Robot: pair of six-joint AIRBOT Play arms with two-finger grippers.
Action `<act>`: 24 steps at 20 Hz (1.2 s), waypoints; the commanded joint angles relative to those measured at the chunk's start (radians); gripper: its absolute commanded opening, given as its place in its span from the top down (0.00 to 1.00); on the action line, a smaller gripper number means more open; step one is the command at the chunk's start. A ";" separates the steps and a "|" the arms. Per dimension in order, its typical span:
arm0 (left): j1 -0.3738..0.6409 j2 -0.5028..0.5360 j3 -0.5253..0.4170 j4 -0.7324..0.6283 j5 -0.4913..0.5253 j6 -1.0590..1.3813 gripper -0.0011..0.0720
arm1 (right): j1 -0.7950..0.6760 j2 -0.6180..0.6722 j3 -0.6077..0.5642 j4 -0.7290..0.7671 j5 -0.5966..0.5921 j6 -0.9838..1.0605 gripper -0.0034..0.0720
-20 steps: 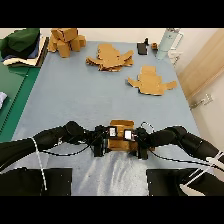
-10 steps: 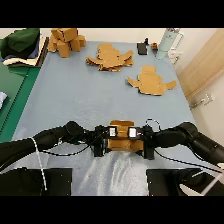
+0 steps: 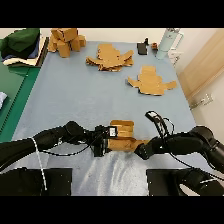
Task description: Fold the box.
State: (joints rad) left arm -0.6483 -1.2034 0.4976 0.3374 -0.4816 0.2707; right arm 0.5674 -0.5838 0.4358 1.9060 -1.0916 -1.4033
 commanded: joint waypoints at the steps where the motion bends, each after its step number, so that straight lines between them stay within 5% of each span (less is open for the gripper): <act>1: 0.000 0.000 0.001 0.000 0.000 0.000 0.29 | 0.001 -0.003 -0.005 0.036 0.049 0.374 0.08; 8: 0.000 0.000 0.001 0.000 0.000 0.000 0.29 | 0.003 -0.068 -0.004 0.219 0.245 0.369 0.14; 9: 0.000 0.000 0.001 0.000 0.000 0.000 0.29 | 0.012 -0.079 -0.001 0.276 0.309 0.334 0.41; 10: 0.000 0.000 0.001 0.000 0.000 0.000 0.29 | 0.027 -0.087 0.007 0.321 0.379 0.292 0.78; 11: 0.000 0.000 0.001 0.000 0.000 0.000 0.29 | 0.045 -0.096 0.016 0.325 0.423 0.287 0.90; 24: 0.001 0.000 0.001 0.000 0.002 -0.003 0.29 | 0.055 -0.438 0.180 0.200 0.510 0.234 0.94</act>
State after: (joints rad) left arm -0.6483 -1.2034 0.4976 0.3374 -0.4812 0.2703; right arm 0.6212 -0.9482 0.5919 2.1517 -0.5850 -1.1572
